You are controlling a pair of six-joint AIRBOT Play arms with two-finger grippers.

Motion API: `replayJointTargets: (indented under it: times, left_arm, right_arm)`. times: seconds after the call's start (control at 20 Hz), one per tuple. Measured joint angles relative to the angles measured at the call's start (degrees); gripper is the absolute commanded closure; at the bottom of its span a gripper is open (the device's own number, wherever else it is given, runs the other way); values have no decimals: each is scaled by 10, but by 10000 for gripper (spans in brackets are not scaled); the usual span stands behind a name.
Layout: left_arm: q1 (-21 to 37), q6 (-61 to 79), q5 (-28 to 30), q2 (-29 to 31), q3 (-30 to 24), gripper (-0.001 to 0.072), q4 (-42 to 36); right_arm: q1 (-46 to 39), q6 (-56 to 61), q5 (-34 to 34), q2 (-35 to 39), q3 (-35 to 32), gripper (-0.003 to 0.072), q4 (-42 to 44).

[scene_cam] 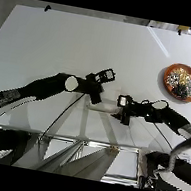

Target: Fold the box and place the chain.

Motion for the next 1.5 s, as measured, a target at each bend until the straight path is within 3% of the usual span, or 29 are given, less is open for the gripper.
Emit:
replayJointTargets:
  times: [0.35, 0.6, 0.65, 0.85, 1.2, 1.35, 1.5]
  left_arm:
    - [34, -18, -156, 86, 0, 703, 86]
    - [63, 17, -250, 79, 0, 700, 116]
    - [67, 31, -257, 73, 0, 690, 118]
    - [85, 100, -273, 48, 0, 492, 108]
    - [99, 217, -284, 35, 0, 488, 107]
    - [118, 240, -286, 46, -2, 490, 149]
    - [137, 243, -290, 65, -1, 489, 132]
  right_arm:
    - [0, -1, 0, 0, 0, 278, 0]
    - [0, 0, 0, 0, 0, 278, 0]
    - [0, 0, 0, 0, 0, 278, 0]
    - [0, 0, 0, 0, 0, 278, 0]
    - [0, 0, 0, 0, 0, 278, 0]
    - [0, 2, 0, 0, 0, 278, 1]
    - [0, 1, -1, 0, 0, 278, 0]
